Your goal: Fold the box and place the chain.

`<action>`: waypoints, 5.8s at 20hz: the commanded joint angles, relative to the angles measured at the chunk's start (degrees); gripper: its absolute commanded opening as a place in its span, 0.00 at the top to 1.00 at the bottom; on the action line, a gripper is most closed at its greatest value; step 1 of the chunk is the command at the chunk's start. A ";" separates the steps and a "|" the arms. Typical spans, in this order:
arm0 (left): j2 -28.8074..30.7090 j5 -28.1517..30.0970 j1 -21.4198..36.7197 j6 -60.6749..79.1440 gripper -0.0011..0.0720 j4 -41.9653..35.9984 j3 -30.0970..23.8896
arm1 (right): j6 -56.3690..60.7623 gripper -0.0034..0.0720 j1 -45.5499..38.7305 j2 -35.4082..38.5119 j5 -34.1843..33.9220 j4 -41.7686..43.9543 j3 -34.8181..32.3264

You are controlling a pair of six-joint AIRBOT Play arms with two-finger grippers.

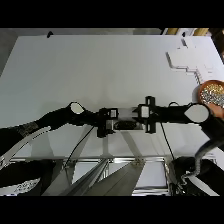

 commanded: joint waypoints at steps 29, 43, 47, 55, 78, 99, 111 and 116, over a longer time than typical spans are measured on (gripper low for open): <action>0.04 0.00 0.00 0.00 0.53 0.00 -0.02 | -10.88 0.75 -18.64 -17.18 3.30 -17.84 0.00; 0.07 0.00 0.00 0.00 0.53 0.00 -0.02 | -12.07 0.94 -18.62 -19.21 5.46 -17.77 0.00; 0.04 0.00 0.00 0.00 0.53 0.00 -0.02 | -11.28 0.94 -18.62 -13.75 8.76 -17.07 0.00; 0.04 0.00 0.00 0.00 0.53 0.00 -0.02 | -9.88 0.94 -11.06 -1.46 14.58 -6.19 0.00; 0.04 0.00 0.00 0.00 0.53 0.00 -0.02 | -5.35 0.80 11.82 -7.89 -2.69 3.72 0.04; 0.07 0.02 0.00 0.00 0.53 0.00 -0.02 | 12.26 0.71 0.35 -1.88 5.22 -38.80 0.02; 0.04 0.00 0.00 0.00 0.53 0.00 -0.02 | -4.44 0.73 -11.37 -15.63 4.11 -21.81 0.00; 0.07 0.00 0.00 0.00 0.53 0.00 -0.02 | -4.46 0.74 -11.39 -17.11 0.90 -21.81 0.00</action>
